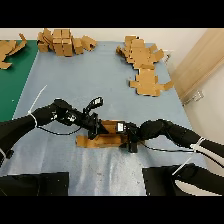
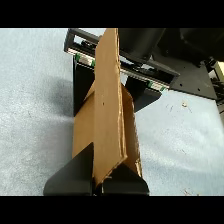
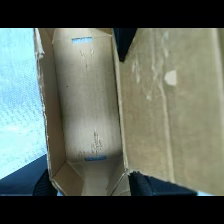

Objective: Fold the box.

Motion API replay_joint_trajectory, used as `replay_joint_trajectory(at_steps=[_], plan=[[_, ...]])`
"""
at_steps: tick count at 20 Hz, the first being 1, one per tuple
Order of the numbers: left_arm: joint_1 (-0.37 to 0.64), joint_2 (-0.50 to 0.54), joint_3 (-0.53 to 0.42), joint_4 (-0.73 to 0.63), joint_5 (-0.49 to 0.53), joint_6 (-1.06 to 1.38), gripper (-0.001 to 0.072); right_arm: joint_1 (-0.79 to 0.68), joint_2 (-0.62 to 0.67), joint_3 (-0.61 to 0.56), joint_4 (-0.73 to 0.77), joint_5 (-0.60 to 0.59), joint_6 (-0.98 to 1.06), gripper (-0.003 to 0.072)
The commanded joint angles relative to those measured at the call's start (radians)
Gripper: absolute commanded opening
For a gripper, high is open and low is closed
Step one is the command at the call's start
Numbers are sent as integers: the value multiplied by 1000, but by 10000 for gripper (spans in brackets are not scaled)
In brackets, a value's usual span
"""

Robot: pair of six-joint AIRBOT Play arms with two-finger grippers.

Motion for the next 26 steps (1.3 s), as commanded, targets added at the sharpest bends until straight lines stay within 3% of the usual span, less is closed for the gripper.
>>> replay_joint_trajectory(at_steps=[1, 18, 19, 20, 21, 24, 26], plan=[[-2, 1, 1, -40, 0, 0, 13, 1, -1, 0, 0, -2, 0, 500], [-2, 0, 1, -63, -1, -7, 16, 1, -1, 0, 0, -2, 0, 500], [-1, 1, 1, -62, 0, -17, 159, 1, -1, 0, 0, -2, 0, 501], [0, 0, 1, -61, 2, -36, 540, 1, -1, 0, 0, -2, 0, 500], [1, 1, 1, -61, 5, -53, 691, 1, -1, 0, 0, -2, 0, 500], [15, 4, 1, -42, 0, -165, 692, 1, -1, 0, 0, -2, 0, 500], [46, 27, 2, 51, -1, -250, 691, 1, -1, 0, 0, -2, 0, 500]])
